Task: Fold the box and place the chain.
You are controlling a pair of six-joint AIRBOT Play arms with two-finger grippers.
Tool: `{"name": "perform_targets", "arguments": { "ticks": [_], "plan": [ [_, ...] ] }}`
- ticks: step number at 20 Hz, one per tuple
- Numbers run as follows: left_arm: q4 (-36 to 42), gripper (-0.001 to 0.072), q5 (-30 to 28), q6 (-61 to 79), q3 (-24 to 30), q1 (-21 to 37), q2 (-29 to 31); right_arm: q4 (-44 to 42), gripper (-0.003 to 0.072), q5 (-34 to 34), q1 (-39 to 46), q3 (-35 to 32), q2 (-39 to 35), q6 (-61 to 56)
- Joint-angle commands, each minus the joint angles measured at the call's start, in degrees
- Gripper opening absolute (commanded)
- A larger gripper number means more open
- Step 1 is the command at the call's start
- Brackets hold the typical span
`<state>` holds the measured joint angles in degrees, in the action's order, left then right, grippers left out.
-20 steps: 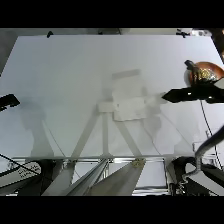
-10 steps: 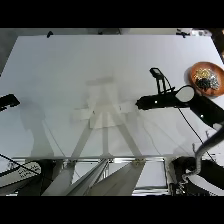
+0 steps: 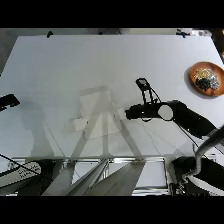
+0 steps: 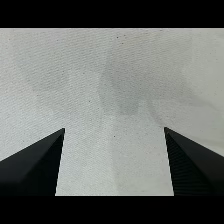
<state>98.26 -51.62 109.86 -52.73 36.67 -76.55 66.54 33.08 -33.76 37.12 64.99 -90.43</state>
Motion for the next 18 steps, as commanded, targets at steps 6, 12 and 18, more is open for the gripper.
{"name": "perform_targets", "arguments": {
  "ticks": [6,12,18],
  "plan": [
    [0.24,0.0698,0.04,-0.02,-0.02,0.04,-0.04,8.72,0.0013,-1.38,-1.46,-0.15,-6.86,-4.81],
    [5.11,0.0325,-2.19,-7.02,-0.02,0.00,-0.17,12.83,0.0013,4.22,-1.46,-0.15,-7.61,-9.22],
    [29.86,0.0581,-9.77,21.24,-0.04,-6.10,-0.17,13.00,0.0013,3.76,-1.46,-0.15,-7.61,-9.20]
  ]
}}
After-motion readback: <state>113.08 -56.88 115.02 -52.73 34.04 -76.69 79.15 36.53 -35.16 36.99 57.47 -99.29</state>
